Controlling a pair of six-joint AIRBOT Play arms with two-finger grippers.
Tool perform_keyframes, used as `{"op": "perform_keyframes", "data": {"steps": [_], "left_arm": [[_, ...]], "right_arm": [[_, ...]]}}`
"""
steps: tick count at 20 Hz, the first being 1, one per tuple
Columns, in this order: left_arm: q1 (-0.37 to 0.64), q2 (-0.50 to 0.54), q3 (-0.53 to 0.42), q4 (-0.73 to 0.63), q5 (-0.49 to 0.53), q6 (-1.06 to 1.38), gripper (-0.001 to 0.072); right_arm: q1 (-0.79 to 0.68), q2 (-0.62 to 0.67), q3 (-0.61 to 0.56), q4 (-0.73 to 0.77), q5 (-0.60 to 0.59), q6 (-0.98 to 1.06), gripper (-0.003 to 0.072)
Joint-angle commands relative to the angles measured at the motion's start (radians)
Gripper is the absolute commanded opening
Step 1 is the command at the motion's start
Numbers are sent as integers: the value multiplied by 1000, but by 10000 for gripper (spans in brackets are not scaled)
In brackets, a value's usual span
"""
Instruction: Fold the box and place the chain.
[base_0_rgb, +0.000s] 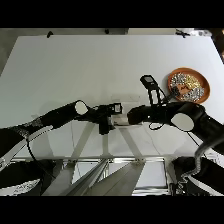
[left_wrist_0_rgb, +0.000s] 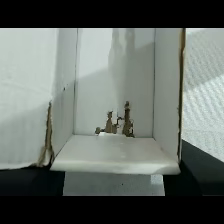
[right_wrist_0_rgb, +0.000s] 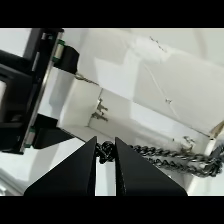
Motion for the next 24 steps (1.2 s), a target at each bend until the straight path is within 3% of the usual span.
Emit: {"op": "perform_keyframes", "data": {"steps": [1,5,10,17,24], "left_arm": [[-1,-1,0,0,0,0,135],[-1,-1,0,0,0,0,135],[-1,-1,0,0,0,0,135],[-1,-1,0,0,0,0,135],[-1,-1,0,0,0,0,135]], "right_arm": [[0,1,105,-80,147,2,6],[0,1,264,-142,302,2,6],[0,0,415,-170,406,2,6],[0,0,548,-165,476,2,6],[3,0,611,-53,491,-3,6]]}}
